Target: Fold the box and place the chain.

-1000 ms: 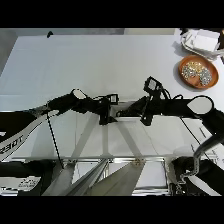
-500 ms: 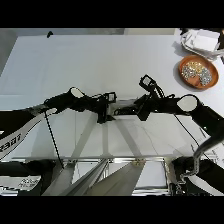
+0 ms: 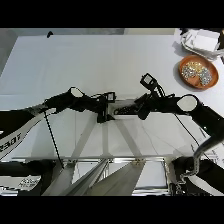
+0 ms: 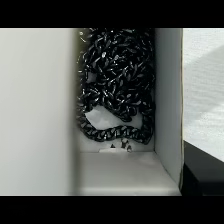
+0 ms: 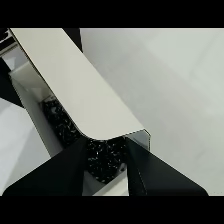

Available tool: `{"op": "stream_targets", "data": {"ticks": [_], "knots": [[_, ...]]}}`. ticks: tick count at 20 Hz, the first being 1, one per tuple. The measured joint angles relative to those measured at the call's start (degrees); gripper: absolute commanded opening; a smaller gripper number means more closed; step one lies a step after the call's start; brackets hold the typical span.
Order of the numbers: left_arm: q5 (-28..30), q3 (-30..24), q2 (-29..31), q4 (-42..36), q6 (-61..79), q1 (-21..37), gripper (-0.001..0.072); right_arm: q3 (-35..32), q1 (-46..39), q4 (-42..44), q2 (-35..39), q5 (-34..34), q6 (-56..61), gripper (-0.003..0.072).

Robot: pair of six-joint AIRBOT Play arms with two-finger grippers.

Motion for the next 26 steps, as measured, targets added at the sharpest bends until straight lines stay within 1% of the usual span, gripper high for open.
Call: {"op": "stream_targets", "data": {"ticks": [1, 2, 5, 9, 11, 14, 15, 16, 17, 19, 22, 23, 26], "knots": [[-0.5, 0.0, 0.0, 0.0, -0.2, 0.0, 0.0239, 0.0, 0.0, 0.0, 0.6, -0.1, 0.0, 0.0281], [-0.9, 0.0, 0.0, 0.0, -0.4, 0.0, 0.0192, 0.0, 0.0, 0.0, 1.5, -0.1, 0.0, 0.0281], [-2.3, 0.0, 0.4, 2.3, -2.0, -0.1, 0.0199, 0.0, 0.0, -0.2, 5.0, -0.2, 0.0, 0.0300], [-2.2, 0.0, 2.4, 11.0, -7.6, -0.4, 0.0202, 0.0, 0.0, -1.3, 9.7, -0.6, 0.0, 0.0300], [-1.7, 0.1, 3.4, 14.7, -10.3, -0.9, 0.0202, 0.0, 0.0, -1.7, 10.8, -0.7, 0.0, 0.0299], [-0.2, 0.1, 4.2, 17.8, -12.3, -2.2, 0.0207, 0.0, 0.0, -1.9, 11.5, -1.4, 0.3, 0.0296], [0.4, 0.1, 4.4, 18.4, -12.7, -2.8, 0.0207, 0.0, 0.0, -2.0, 11.6, -2.1, 0.9, 0.0285], [0.9, 0.1, 4.5, 19.0, -13.0, -3.3, 0.0207, 0.0, 0.0, -2.0, 11.6, -2.9, 1.6, 0.0258], [1.5, 0.1, 4.6, 19.4, -13.2, -3.8, 0.0207, 0.0, 0.0, -2.0, 11.6, -3.5, 1.8, 0.0241], [2.3, 0.1, 4.7, 19.8, -13.4, -4.6, 0.0207, 0.0, -0.1, -2.0, 10.9, -4.3, 2.8, 0.0238], [3.0, 0.1, 4.8, 20.0, -13.5, -5.1, 0.0207, 0.1, -0.6, -1.6, 7.1, -4.9, 3.7, 0.0239], [3.1, 0.1, 4.8, 20.0, -13.6, -5.2, 0.0207, 0.4, -0.7, -1.4, 5.4, -4.3, 3.8, 0.0240], [3.4, 0.1, 4.8, 20.0, -13.6, -5.4, 0.0207, 2.5, -0.8, -1.1, 0.0, 0.4, 2.5, 0.0256]]}}
